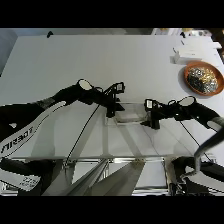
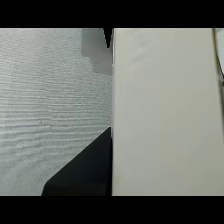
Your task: Fold the box and place the chain.
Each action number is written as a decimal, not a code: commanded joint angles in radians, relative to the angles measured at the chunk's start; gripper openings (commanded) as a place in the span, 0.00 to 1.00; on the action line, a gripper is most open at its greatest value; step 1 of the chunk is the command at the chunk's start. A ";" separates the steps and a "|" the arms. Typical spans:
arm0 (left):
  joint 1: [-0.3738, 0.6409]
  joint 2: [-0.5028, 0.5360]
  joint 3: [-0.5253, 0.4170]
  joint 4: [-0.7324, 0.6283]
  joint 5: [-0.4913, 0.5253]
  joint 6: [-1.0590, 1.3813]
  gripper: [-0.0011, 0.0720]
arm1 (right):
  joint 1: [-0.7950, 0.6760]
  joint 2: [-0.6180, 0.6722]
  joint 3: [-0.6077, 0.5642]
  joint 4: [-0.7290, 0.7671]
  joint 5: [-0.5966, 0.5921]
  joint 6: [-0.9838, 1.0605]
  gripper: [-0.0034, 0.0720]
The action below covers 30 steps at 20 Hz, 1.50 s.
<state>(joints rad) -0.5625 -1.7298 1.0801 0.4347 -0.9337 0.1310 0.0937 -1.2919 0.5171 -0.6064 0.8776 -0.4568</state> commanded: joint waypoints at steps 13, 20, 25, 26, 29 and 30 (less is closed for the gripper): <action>0.000 0.000 0.000 -0.027 0.002 0.000 0.03 | 0.001 0.000 0.001 0.005 -0.008 -0.001 0.81; 0.001 0.000 0.000 -0.036 -0.014 -0.009 0.03 | 0.001 0.001 0.001 0.005 -0.008 -0.001 0.81; -0.016 0.022 0.000 0.038 0.007 0.133 0.01 | 0.001 0.012 0.001 0.005 -0.002 0.003 0.87; -0.029 0.036 0.000 0.070 0.033 0.134 0.01 | 0.001 0.012 0.001 0.004 -0.002 0.003 0.87; -0.067 0.074 0.000 0.101 0.091 0.134 0.01 | 0.001 0.012 0.001 0.004 -0.002 0.003 0.88; -0.072 0.075 0.000 0.100 0.095 0.134 0.01 | 0.001 0.012 0.001 0.004 -0.001 0.003 0.92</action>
